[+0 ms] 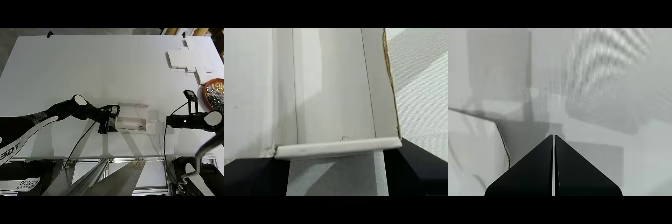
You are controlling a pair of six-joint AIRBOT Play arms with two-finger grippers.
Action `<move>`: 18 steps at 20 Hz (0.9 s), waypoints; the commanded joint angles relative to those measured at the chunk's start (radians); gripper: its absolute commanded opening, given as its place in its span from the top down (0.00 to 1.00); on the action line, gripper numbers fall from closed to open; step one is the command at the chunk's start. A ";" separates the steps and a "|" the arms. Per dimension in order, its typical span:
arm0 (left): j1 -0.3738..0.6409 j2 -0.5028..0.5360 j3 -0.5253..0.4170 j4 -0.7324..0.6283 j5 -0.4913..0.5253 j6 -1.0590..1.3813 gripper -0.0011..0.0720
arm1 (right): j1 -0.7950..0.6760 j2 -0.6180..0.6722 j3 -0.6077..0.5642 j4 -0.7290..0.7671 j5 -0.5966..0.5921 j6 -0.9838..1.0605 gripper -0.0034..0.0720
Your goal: Fold the box and place the chain.
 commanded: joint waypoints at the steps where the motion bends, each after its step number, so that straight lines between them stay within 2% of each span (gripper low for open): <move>1: 0.000 0.000 0.001 0.000 0.000 0.000 0.94 | -0.002 -0.069 0.000 0.052 0.072 0.056 0.93; 6: 0.000 0.000 0.001 0.000 0.000 0.000 0.94 | 0.055 -0.130 0.000 0.201 0.063 -0.002 0.93; 9: 0.000 0.000 0.001 0.000 0.000 0.000 0.94 | 0.119 -0.137 0.000 0.223 0.054 -0.026 0.93; 13: 0.000 0.000 0.001 0.000 0.000 0.000 0.94 | 0.129 -0.116 0.000 0.225 0.079 -0.054 0.92; 14: 0.000 0.000 0.001 0.000 0.000 0.000 0.94 | 0.129 -0.097 0.000 0.225 0.079 -0.054 0.86; 16: 0.000 0.000 0.000 0.000 0.000 0.000 0.94 | 0.129 -0.032 0.000 0.228 0.080 -0.057 0.67; 18: 0.000 0.000 0.001 0.000 0.000 0.000 0.94 | 0.129 0.031 0.000 0.260 0.084 -0.086 0.60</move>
